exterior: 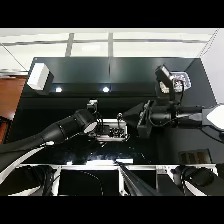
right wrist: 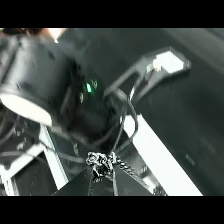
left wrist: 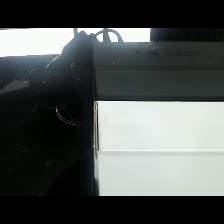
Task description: Fold the box and place the chain.
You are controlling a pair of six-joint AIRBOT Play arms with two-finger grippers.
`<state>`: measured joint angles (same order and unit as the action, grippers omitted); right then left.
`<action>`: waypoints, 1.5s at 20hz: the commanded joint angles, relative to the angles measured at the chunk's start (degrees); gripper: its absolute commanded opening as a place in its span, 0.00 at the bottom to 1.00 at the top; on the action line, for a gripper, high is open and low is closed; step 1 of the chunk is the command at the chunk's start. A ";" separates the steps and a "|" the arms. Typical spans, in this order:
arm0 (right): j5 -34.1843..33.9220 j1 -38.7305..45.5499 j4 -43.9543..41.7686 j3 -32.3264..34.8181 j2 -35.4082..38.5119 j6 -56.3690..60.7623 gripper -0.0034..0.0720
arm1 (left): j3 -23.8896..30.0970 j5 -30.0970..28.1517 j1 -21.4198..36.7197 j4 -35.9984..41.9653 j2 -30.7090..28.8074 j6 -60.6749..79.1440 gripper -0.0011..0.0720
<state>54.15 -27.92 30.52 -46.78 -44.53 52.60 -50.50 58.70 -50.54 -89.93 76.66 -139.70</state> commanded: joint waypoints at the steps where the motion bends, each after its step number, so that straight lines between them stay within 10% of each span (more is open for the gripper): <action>1: 0.09 0.17 0.24 -1.99 -0.68 0.83 0.06 | -0.07 -0.09 0.02 -0.02 -0.02 0.00 0.06; 9: -0.46 -0.52 6.08 4.44 -12.46 1.81 0.08 | -0.07 -0.22 0.02 -0.02 -0.02 0.00 0.06; 10: -0.44 -0.52 8.09 4.44 -13.77 1.84 0.19 | -0.07 -0.20 0.02 -0.02 -0.02 0.02 0.06; 11: -0.46 -0.44 9.62 4.44 -14.05 1.81 0.66 | -0.07 -0.20 0.02 -0.02 -0.02 0.00 0.06; 12: 0.11 0.24 11.08 4.09 -13.90 1.36 0.82 | -0.07 -0.15 0.02 -0.02 -0.02 0.00 0.06; 18: 15.63 10.16 25.90 4.07 -11.98 -1.25 0.82 | -0.07 -0.13 0.02 -0.02 -0.02 0.02 0.06; 24: 0.33 6.62 24.15 19.63 -11.98 -18.64 0.93 | -0.07 -0.13 0.02 0.00 -0.02 0.00 0.06; 30: -7.30 4.28 22.80 20.85 -12.09 -38.53 0.93 | -0.07 -0.13 0.02 0.00 -0.02 0.00 0.06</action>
